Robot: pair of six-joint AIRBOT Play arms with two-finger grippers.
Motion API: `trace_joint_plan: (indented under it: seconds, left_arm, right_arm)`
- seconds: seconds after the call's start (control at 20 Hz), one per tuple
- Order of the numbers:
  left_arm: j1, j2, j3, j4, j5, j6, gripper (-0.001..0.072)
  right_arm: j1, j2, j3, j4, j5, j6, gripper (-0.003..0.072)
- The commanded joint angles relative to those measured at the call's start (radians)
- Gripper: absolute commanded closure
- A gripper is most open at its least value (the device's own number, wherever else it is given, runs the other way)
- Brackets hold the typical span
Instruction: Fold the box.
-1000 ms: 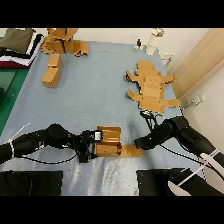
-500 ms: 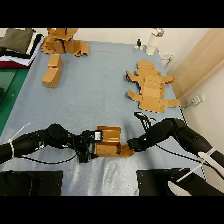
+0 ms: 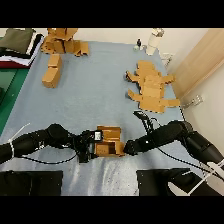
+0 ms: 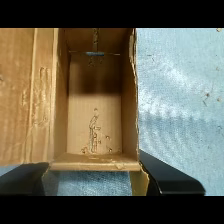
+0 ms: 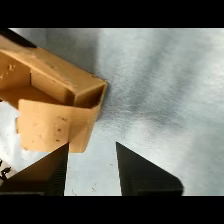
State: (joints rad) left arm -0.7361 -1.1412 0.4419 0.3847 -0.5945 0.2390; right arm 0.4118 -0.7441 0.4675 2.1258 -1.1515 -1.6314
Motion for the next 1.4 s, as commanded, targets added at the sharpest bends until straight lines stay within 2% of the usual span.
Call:
trace_joint_plan:
  seconds: [0.0, 0.1, 0.15, 0.3, 0.5, 0.55, 0.6, 0.75, 0.9, 1.35]
  left_arm:
    - [0.000, 0.000, 0.001, 0.000, 0.000, 0.000, 0.0260]
    - [0.000, 0.000, 0.001, 0.000, 0.000, 0.000, 0.0260]
    - [0.000, 0.000, 0.001, 0.000, 0.000, 0.000, 0.0260]
    - [0.000, 0.000, 0.001, 0.000, 0.000, 0.000, 0.0260]
    - [0.000, 0.000, 0.001, 0.000, 0.000, 0.000, 0.0260]
    - [0.000, 0.000, 0.001, 0.000, 0.000, 0.000, 0.0260]
    - [0.000, 0.000, 0.001, 0.000, 0.000, 0.000, 0.0260]
    - [0.000, 0.000, 0.001, 0.000, 0.000, 0.000, 0.0260]
    - [0.000, 0.000, 0.001, 0.000, 0.000, 0.000, 0.0260]
    - [0.000, 0.000, 0.001, 0.000, 0.000, 0.000, 0.0260]
  right_arm:
    - [0.060, 0.010, 0.001, 0.019, 0.039, 0.000, 0.0238]
    - [0.094, 0.001, 0.001, 0.016, 0.088, -0.001, 0.0226]
    - [0.105, -0.010, 0.001, 0.006, 0.127, -0.001, 0.0154]
    - [0.109, -0.062, 0.006, 0.003, 0.216, 0.000, 0.0137]
    - [0.111, -0.142, 0.063, -0.006, 0.217, 0.005, 0.0143]
    - [0.115, -0.159, 0.080, -0.010, 0.216, 0.021, 0.0160]
    - [0.125, -0.172, 0.095, -0.020, 0.216, 0.041, 0.0226]
    - [0.191, -0.185, 0.119, -0.131, 0.195, 0.164, 0.0242]
    - [0.274, -0.185, 0.119, -0.247, 0.167, 0.309, 0.0242]
    - [0.343, -0.185, 0.119, -0.288, 0.188, 0.491, 0.0242]
